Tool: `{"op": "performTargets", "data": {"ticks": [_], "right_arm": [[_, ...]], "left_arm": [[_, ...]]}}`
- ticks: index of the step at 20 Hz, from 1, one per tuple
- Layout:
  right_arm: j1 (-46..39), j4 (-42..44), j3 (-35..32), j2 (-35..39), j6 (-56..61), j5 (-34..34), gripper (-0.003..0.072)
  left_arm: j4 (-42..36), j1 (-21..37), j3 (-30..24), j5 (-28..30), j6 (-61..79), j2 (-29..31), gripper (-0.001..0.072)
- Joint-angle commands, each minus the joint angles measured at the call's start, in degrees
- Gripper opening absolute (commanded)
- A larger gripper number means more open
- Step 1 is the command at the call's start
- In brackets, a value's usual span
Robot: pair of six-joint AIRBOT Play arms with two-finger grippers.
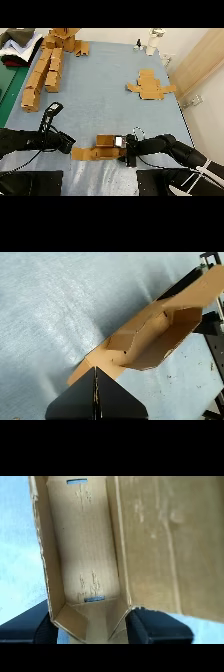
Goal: Fold the box.
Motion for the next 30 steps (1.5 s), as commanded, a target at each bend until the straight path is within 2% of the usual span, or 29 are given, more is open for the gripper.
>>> {"op": "performTargets", "data": {"ticks": [1,5,7,10,17,18,19,20,24,27,28,29,30], "right_arm": [[0.0,-0.2,0.0,0.0,1.0,-0.1,0.0447],[0.0,-1.1,-0.1,0.0,0.3,0.0,0.0448],[0.0,-1.7,-0.1,0.0,-1.2,0.1,0.0482],[0.0,-1.7,-0.1,-0.1,-4.7,0.6,0.0483],[0.0,-1.7,-0.1,-0.1,-5.7,1.6,0.0483],[0.0,-1.7,-0.1,-0.1,-5.7,1.5,0.0483],[0.0,-1.7,-0.1,-0.1,-5.7,1.4,0.0483],[0.0,-1.7,-0.1,-0.1,-5.7,1.4,0.0483],[0.0,-1.6,-0.1,-0.1,-5.7,1.4,0.0483],[0.0,-1.6,-0.1,-0.1,-5.7,1.4,0.0482],[0.0,-1.6,-0.1,-0.1,-5.7,1.4,0.0483],[0.0,-1.6,-0.1,-0.1,-5.7,1.4,0.0483],[0.0,-1.6,-0.1,-0.1,-5.7,1.4,0.0482]], "left_arm": [[2.9,-0.1,0.0,-0.6,-1.3,1.0,0.001],[3.0,-0.1,-0.2,-0.7,-1.3,1.0,0.0011],[3.0,-0.1,-0.3,-0.7,-0.9,1.0,0.0011],[3.7,-1.1,-0.4,-0.7,-0.1,1.0,0.001],[15.2,-14.2,-0.4,4.1,1.7,0.9,0.0014],[17.9,-16.1,-0.4,3.6,3.5,0.8,0.0094],[19.5,-17.8,-0.4,3.6,5.1,0.5,0.042],[19.8,-19.4,-0.4,3.7,7.7,-0.1,0.0551],[19.4,-24.9,-0.4,4.7,16.8,-6.9,0.0554],[17.4,-27.3,-0.4,14.3,17.1,-16.3,0.0555],[15.6,-28.0,-0.3,18.1,17.2,-19.1,0.0612],[13.9,-28.8,-0.3,21.6,17.2,-21.6,0.0703],[13.4,-29.7,-0.1,22.7,17.2,-23.3,0.0702]]}}
